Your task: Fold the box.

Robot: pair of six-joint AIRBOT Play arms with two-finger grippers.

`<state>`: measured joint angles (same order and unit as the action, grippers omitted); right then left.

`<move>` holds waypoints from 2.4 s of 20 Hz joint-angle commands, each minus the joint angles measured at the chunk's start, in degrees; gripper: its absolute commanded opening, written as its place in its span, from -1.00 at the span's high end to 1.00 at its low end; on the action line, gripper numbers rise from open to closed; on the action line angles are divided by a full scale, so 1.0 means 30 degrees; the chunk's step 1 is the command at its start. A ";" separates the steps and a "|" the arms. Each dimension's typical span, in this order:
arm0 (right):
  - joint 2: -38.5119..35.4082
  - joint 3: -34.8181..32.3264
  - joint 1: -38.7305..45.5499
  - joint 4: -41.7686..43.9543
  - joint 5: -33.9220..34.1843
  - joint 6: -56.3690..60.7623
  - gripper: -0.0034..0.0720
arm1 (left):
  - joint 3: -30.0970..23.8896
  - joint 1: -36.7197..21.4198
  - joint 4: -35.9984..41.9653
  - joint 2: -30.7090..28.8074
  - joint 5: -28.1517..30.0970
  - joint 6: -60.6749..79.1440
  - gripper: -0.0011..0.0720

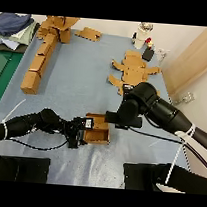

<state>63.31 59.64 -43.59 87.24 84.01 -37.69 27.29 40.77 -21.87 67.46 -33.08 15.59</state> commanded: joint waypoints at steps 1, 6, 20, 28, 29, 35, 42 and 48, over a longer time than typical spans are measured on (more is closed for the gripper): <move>-0.0022 -0.0007 0.1865 0.0058 0.0022 -0.1552 0.90 | 0.0073 -0.0036 -0.0539 -0.0233 0.0036 -0.0379 -0.17; -0.0022 -0.0233 0.2412 0.0051 -0.0124 -0.2477 0.90 | 0.0583 -0.0036 -0.4685 -0.1035 0.0007 -0.4932 -0.17; 0.2681 -0.2521 0.9894 1.4287 -0.8969 -1.6713 0.91 | 0.0605 -0.0015 -0.6062 -0.0940 0.0007 -0.6426 -0.17; 0.8225 -0.2535 0.9027 2.3853 -0.3898 -3.1051 0.91 | 0.0605 -0.0015 -0.6011 -0.0940 -0.0029 -0.6426 -0.17; 0.8145 -0.2543 0.8779 2.3773 -0.3140 -3.1977 0.90 | 0.0605 -0.0015 -0.6011 -0.0940 0.0000 -0.6426 -0.17; 0.6091 -0.3344 0.7490 2.0757 -0.1982 -3.2844 0.90 | 0.0605 -0.0015 -0.6003 -0.0940 -0.0007 -0.6433 -0.17; 0.1668 -0.6193 0.6747 1.8731 -0.6084 -3.3601 0.90 | 0.0605 -0.0015 -0.6003 -0.0940 -0.0015 -0.6426 -0.17; 0.0758 -0.6739 0.4998 1.6283 -0.7839 -3.3019 0.90 | 0.0605 -0.0015 -0.6003 -0.0940 -0.0015 -0.6433 -0.17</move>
<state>66.83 40.45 -25.78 140.73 63.94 -138.02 29.04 40.73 -39.88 64.62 -33.12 -3.68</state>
